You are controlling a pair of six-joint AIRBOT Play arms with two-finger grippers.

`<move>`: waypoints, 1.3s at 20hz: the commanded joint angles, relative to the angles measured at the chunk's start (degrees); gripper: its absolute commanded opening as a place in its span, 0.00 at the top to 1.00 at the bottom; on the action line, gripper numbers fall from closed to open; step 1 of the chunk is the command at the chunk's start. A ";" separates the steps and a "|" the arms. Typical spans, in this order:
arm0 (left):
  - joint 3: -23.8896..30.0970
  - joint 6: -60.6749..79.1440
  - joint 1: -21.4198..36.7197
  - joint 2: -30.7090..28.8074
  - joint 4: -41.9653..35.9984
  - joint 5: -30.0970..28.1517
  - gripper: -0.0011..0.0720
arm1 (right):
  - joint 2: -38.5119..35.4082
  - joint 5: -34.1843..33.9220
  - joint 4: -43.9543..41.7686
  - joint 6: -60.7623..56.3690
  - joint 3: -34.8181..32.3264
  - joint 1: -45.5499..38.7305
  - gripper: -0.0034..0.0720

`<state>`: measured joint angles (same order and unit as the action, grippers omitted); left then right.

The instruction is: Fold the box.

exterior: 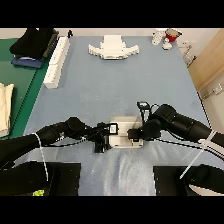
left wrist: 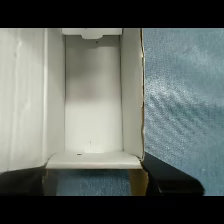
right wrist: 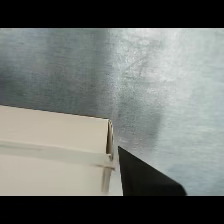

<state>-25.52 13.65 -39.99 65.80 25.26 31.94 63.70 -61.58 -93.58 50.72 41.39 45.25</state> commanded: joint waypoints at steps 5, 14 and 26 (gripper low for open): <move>-0.02 0.00 -0.04 0.02 0.00 0.00 0.29 | 1.25 -2.34 2.91 -5.97 0.57 1.29 0.95; -0.04 0.00 -0.04 0.00 0.00 -0.02 0.29 | 1.20 -2.78 2.86 -6.34 1.27 1.29 0.46; -0.02 0.00 -0.04 0.00 0.00 0.00 0.29 | 1.20 -3.32 2.86 -7.37 1.27 1.29 0.40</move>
